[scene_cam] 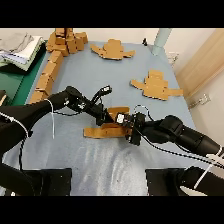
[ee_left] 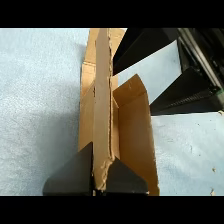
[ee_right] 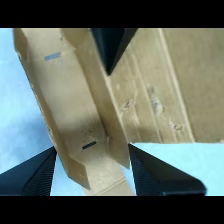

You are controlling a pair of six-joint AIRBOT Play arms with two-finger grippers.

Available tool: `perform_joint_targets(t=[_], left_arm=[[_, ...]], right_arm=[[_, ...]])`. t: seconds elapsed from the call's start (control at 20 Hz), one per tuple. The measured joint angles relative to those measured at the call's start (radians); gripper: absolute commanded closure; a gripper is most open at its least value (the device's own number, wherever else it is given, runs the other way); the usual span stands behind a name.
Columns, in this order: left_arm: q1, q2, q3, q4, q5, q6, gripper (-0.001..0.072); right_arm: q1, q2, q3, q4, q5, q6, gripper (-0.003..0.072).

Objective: Fold the box.

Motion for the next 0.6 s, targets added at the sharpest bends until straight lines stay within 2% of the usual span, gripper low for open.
perform_joint_targets(t=[0.2, 0.6], left_arm=[[0.0, 0.0, 0.0, 0.0, 0.0, 0.0, 0.0695], [0.0, 0.0, 0.0, 0.0, 0.0, 0.0, 0.0695]], right_arm=[[-0.034, 0.004, 0.0, 0.08, -0.013, -0.109, -0.0026], [-0.08, 0.026, 0.0, 0.104, -0.05, -0.156, -0.0026]])
